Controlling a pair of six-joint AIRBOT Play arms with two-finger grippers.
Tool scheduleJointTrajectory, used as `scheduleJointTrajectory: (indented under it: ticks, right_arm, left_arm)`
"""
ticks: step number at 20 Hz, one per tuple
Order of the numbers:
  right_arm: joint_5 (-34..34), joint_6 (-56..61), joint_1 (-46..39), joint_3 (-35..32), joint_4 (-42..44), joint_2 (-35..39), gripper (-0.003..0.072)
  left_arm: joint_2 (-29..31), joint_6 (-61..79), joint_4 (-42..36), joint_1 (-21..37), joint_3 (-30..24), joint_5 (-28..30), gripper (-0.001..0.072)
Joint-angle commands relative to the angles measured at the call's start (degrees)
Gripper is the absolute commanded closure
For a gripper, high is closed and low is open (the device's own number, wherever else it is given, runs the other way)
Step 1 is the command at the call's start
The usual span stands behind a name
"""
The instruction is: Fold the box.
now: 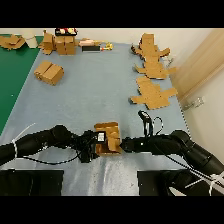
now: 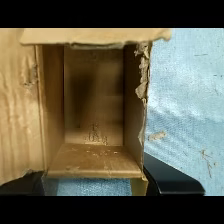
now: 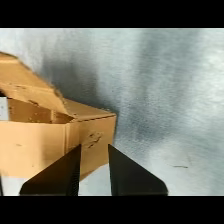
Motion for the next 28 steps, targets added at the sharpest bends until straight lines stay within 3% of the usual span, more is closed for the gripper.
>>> scheduleJointTrajectory:
  ticks: [1,7,20,21,22,28]
  right_arm:
    - [0.13,0.2,0.24,0.46,-0.11,0.11,0.0385]
    - [-5.03,5.01,0.15,0.44,-8.72,-0.37,0.0386]
    - [-8.85,6.84,0.35,4.02,-6.93,5.35,0.0384]
    - [-8.79,6.38,0.72,3.98,-5.42,5.09,0.0348]
    - [-8.63,6.43,1.2,3.98,-4.94,4.37,0.0228]
    - [-5.31,6.38,3.3,4.31,-5.22,-4.15,0.0226]
  left_arm:
    - [0.0,0.02,0.0,0.02,0.0,0.0,0.0348]
    - [0.0,0.02,0.0,0.02,0.0,0.0,0.0347]
    - [0.0,0.02,0.0,0.02,0.0,0.0,0.0348]
    - [0.0,0.02,0.0,0.02,0.0,0.02,0.0347]
    - [0.0,0.02,0.0,0.02,0.0,0.02,0.0347]
    - [0.0,0.02,0.0,0.02,0.0,0.0,0.0348]
